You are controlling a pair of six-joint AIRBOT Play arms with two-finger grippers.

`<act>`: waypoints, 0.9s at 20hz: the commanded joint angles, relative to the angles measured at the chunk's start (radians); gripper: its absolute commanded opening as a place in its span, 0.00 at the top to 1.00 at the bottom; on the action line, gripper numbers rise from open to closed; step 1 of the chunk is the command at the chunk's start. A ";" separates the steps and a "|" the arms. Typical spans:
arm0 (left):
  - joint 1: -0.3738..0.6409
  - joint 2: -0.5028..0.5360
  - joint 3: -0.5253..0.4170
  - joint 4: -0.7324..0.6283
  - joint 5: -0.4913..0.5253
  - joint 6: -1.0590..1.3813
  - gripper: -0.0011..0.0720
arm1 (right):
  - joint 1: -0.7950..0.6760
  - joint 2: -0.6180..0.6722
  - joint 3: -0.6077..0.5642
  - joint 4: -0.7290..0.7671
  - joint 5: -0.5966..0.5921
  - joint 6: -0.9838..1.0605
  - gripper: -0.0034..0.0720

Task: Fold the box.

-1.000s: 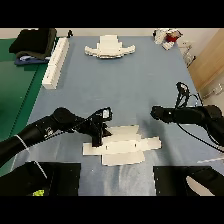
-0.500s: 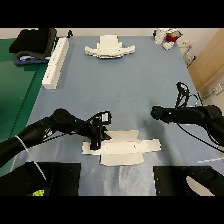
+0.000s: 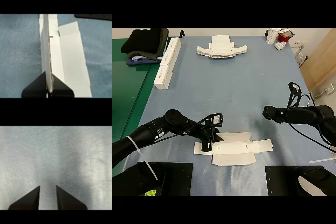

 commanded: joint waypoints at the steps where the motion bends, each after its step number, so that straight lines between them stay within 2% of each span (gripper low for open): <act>1: 0.000 0.000 0.002 0.002 -0.002 0.031 0.97 | 0.000 -0.001 0.001 0.000 0.000 0.000 0.55; 9: -0.001 0.000 0.006 0.002 0.000 0.031 0.97 | 0.000 -0.001 0.001 0.028 -0.013 0.000 0.57; 10: -0.001 0.000 0.006 0.002 0.000 0.029 0.97 | 0.000 -0.001 0.001 0.046 -0.027 -0.001 0.66; 12: -0.001 0.000 0.006 0.002 0.000 0.029 0.97 | 0.000 0.000 0.001 0.079 -0.063 -0.006 0.93; 15: -0.001 0.000 0.006 0.002 0.000 0.029 0.97 | 0.001 0.000 0.001 0.116 -0.139 -0.028 0.95; 18: -0.001 0.000 0.006 0.002 0.000 0.029 0.97 | 0.039 0.003 0.001 0.151 -0.277 -0.066 0.95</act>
